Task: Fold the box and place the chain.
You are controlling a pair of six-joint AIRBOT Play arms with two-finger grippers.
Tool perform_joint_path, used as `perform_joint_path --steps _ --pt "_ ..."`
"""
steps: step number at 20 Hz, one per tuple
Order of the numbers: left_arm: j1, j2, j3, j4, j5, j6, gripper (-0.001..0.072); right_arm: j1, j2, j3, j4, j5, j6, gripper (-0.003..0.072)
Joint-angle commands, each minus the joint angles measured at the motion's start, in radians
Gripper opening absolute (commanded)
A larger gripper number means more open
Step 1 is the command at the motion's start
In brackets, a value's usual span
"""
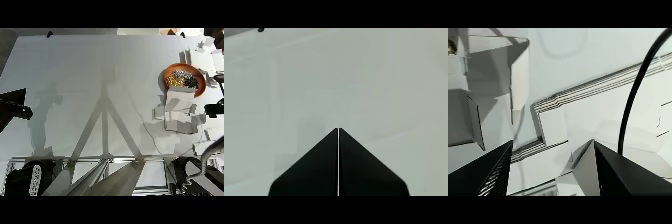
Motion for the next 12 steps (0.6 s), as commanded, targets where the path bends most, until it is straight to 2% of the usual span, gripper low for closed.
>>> perform_joint_path --steps 1,8,11,12 --pt "0.0 0.001 0.001 0.0 0.0 0.0 0.0011 -0.056 -0.008 0.001 0.093 -0.05 -0.005 0.0536" --pt "0.0 0.001 0.001 0.0 0.0 0.0 0.0011 -0.056 -0.136 0.0 0.105 -0.039 -0.013 0.0519" --pt "0.001 0.001 0.001 0.0 0.0 0.0 0.0011 -0.056 -0.195 0.0 0.081 -0.063 -0.012 0.0449" --pt "0.0 0.001 0.001 0.0 0.0 0.0 0.0011 -0.056 -0.214 0.001 0.066 -0.079 -0.008 0.0448"
